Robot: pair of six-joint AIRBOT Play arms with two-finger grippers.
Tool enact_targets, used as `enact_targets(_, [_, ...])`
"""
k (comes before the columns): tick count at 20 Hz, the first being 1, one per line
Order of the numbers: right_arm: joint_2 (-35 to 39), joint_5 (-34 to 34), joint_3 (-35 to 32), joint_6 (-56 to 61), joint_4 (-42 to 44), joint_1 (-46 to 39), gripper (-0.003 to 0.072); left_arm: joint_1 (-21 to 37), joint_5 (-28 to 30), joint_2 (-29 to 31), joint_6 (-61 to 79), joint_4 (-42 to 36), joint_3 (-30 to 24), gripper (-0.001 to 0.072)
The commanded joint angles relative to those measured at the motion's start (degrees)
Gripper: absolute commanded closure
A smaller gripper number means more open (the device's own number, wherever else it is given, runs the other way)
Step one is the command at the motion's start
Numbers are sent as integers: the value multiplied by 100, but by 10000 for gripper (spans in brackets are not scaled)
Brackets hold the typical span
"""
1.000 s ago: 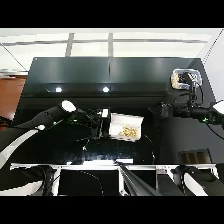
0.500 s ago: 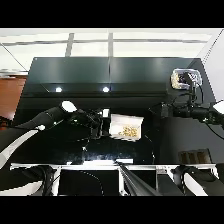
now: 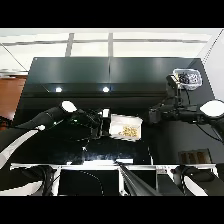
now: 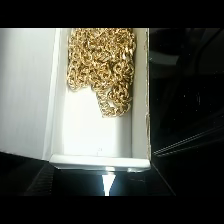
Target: Fold the box and place the chain.
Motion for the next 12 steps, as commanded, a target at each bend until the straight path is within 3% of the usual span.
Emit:
enact_targets(1, [2, -332, 7, -186, -306, 424, -14, -2, 11, -4, -2, 4, 4, 293])
enact_targets(5, [2, 293, 17, -1093, -542, 452, -14, -2, 11, -4, -2, 4, 4, 293])
enact_targets(9, [4, 374, 92, -1419, -514, 448, -14, -2, 11, -4, 0, 4, 4, 290])
enact_targets(12, [4, 304, 822, -1161, -540, 387, -14, -2, 11, -4, -2, 2, 4, 290])
